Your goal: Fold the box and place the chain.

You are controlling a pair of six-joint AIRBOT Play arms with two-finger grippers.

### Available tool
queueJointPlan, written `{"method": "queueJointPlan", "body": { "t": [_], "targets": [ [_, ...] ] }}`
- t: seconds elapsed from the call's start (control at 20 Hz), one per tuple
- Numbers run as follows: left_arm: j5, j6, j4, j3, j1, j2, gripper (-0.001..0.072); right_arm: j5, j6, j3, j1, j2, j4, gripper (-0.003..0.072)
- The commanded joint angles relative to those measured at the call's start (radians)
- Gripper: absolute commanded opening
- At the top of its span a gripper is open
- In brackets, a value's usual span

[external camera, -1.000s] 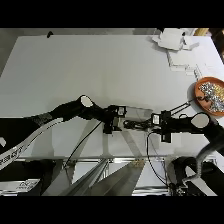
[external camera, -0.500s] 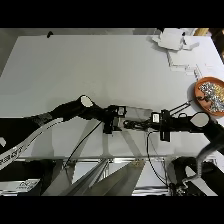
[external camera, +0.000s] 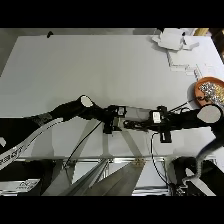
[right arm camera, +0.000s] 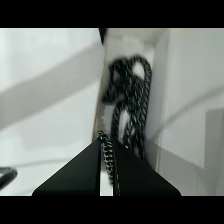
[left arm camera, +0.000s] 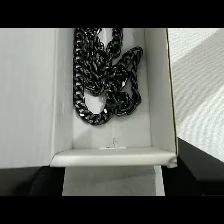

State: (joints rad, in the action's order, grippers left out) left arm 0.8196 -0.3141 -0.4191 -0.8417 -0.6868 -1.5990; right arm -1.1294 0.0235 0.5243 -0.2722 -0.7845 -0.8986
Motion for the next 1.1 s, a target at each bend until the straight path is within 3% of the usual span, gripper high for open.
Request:
{"method": "queueJointPlan", "body": {
  "t": [0.0,0.15,0.25,0.3,0.4,0.6,0.8,1.05],
  "targets": [
    [0.000,0.000,0.000,-0.001,0.001,0.000,0.0206,0.165,0.061,0.011,-0.169,0.005,0.045,0.0018],
    [0.000,0.000,0.000,-0.001,0.001,0.000,0.0206,0.341,0.107,0.011,-0.288,-0.024,0.043,0.0018],
    [0.000,0.000,0.000,-0.001,0.001,0.000,0.0206,0.396,0.142,0.011,-0.306,-0.064,0.039,0.0019],
    [0.000,0.000,0.000,-0.001,0.001,0.000,0.0206,0.400,0.142,0.011,-0.306,-0.082,0.031,0.0046],
    [0.000,0.000,0.000,-0.001,0.001,0.000,0.0206,0.396,0.168,0.014,-0.306,-0.081,-0.023,0.0206],
    [0.000,0.000,0.000,-0.001,0.001,0.000,0.0206,0.222,0.266,0.062,-0.253,-0.032,-0.250,0.0199],
    [0.000,0.000,0.000,-0.001,0.001,0.000,0.0206,0.039,0.192,0.061,-0.064,-0.002,-0.332,0.0197],
    [0.000,0.000,0.000,-0.001,0.001,0.000,0.0206,0.069,-0.055,0.000,0.081,-0.013,-0.314,0.0196]
  ]
}}
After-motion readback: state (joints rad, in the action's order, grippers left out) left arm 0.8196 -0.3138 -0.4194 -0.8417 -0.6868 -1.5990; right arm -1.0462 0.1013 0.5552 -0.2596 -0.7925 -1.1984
